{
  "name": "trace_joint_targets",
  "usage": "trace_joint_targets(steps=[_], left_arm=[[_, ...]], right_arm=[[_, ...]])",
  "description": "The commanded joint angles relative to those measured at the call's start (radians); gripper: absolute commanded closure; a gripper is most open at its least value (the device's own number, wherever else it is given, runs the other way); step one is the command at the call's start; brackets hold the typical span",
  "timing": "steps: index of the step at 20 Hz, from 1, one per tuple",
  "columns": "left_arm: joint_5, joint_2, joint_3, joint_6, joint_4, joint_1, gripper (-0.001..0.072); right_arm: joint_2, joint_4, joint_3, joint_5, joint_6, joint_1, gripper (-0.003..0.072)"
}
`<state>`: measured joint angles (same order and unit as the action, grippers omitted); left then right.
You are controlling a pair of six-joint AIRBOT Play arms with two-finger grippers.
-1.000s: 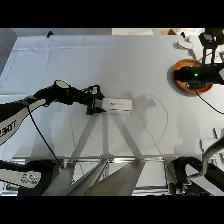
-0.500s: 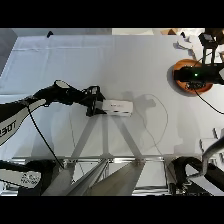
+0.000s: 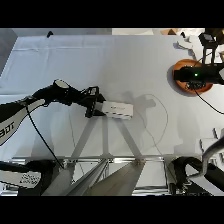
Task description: Fold the box and place the chain.
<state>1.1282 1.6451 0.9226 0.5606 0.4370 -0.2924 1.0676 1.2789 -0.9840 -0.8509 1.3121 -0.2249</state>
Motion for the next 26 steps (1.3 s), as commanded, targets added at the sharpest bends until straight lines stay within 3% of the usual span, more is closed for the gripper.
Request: trace_joint_targets(steps=[1,6,12,15,18,23,26], left_arm=[[0.012,-0.076,0.000,-0.141,0.076,0.001,0.0695],[-0.014,-0.298,0.001,-0.734,0.311,0.001,0.0698],[-0.034,-0.534,0.001,-1.365,0.858,0.001,0.0697],[-0.100,-0.622,0.001,-1.618,1.130,0.016,0.0696],[-0.246,-0.682,0.001,-1.757,1.103,0.124,0.0697],[-0.451,-0.687,-0.005,-1.844,0.817,0.374,0.0696],[-0.631,-0.683,-0.065,-1.882,0.807,0.435,0.0701]], right_arm=[[-0.001,0.000,-0.001,0.000,0.000,-0.001,0.0675],[-0.001,0.000,-0.001,0.000,0.000,-0.001,0.0675],[-0.001,0.000,-0.001,0.000,0.000,-0.001,0.0675],[-0.001,0.000,-0.001,0.000,0.000,-0.001,0.0675],[-0.001,0.000,-0.001,0.000,0.000,-0.001,0.0675],[-0.001,0.000,-0.001,0.001,0.000,-0.001,0.0675],[-0.001,0.000,-0.001,0.002,0.000,-0.001,0.0675]])
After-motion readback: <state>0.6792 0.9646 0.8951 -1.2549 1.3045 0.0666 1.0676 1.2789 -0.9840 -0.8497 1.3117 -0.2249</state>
